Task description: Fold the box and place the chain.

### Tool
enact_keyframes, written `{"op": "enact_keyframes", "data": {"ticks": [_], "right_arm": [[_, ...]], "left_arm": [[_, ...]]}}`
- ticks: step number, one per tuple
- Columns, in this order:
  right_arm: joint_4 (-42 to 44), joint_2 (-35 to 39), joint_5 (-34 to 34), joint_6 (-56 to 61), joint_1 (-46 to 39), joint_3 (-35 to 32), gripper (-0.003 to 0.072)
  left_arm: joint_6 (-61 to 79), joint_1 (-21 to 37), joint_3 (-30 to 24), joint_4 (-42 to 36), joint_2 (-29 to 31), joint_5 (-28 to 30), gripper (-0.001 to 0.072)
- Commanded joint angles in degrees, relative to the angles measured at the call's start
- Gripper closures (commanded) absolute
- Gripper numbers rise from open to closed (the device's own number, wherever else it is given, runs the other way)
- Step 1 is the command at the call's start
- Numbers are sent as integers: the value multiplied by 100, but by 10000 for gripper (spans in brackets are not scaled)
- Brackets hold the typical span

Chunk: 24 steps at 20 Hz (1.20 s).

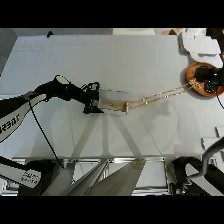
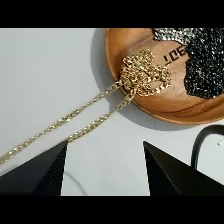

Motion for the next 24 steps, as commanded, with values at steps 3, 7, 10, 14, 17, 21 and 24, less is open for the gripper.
{"op": "enact_keyframes", "data": {"ticks": [3, 7, 10, 14, 17, 21, 24], "right_arm": [[874, -1349, 57, -573, -850, 662, 144], [881, -2559, -4, -245, -859, 1707, 153], [916, -3320, 136, 402, -1025, 2153, 156], [979, -3897, 120, 752, -1274, 2162, 145], [1032, -4157, 79, 754, -1314, 2162, 145], [1250, -4409, -144, 881, -1314, 2162, 210], [1355, -4411, -201, 824, -1314, 2168, 549]], "left_arm": [[2, 0, -2, 2, 0, 2, 432], [2, 0, -2, 2, 0, 2, 432], [2, 0, -2, 0, 0, 2, 432], [2, 0, -2, 0, 0, 2, 432], [2, 0, -2, 0, 0, 2, 432], [2, 0, -2, 0, -2, 2, 432], [2, 0, -2, 0, 0, 2, 432]]}}
